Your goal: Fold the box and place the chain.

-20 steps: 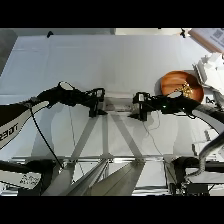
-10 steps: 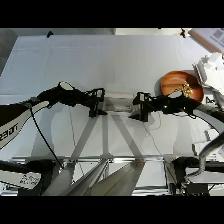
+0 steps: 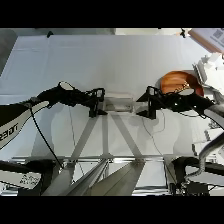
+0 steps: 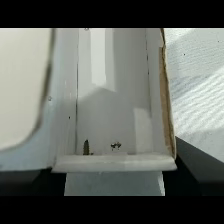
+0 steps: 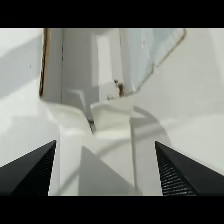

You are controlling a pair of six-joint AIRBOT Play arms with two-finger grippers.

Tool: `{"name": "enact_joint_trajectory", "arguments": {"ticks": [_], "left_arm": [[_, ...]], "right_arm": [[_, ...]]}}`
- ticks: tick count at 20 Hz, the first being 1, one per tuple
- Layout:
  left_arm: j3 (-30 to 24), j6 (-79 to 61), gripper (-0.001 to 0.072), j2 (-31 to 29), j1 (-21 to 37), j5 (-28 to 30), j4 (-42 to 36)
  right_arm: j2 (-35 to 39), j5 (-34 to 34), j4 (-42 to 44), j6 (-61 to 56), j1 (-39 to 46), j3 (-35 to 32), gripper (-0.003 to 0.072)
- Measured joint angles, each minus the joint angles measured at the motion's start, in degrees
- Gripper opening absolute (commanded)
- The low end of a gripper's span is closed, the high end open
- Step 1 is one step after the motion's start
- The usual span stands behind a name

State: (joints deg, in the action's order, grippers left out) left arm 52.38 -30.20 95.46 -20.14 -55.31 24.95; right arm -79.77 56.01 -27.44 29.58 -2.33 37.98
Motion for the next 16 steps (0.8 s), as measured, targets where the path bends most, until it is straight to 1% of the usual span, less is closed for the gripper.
{"name": "enact_joint_trajectory", "arguments": {"ticks": [4,8,10,12,16], "left_arm": [[0.0,0.0,0.0387,0.0,0.0,0.0,0.0],[0.0,0.0,0.0387,0.0,0.0,0.0,0.0],[0.0,0.0,0.0387,0.0,0.0,0.0,0.0],[0.0,0.0,0.0387,0.0,0.0,0.0,0.0],[0.0,0.0,0.0387,0.0,0.0,0.0,0.0]], "right_arm": [[6.5,0.3,-6.3,-6.8,0.9,0.0,0.0720],[14.4,2.1,-8.7,-16.7,1.2,0.0,0.0720],[18.0,5.6,-9.2,-22.1,1.2,0.0,0.0720],[20.7,10.4,-9.3,-25.9,1.2,0.0,0.0720],[23.4,21.6,-7.4,-29.7,1.2,0.0,0.0720]]}}
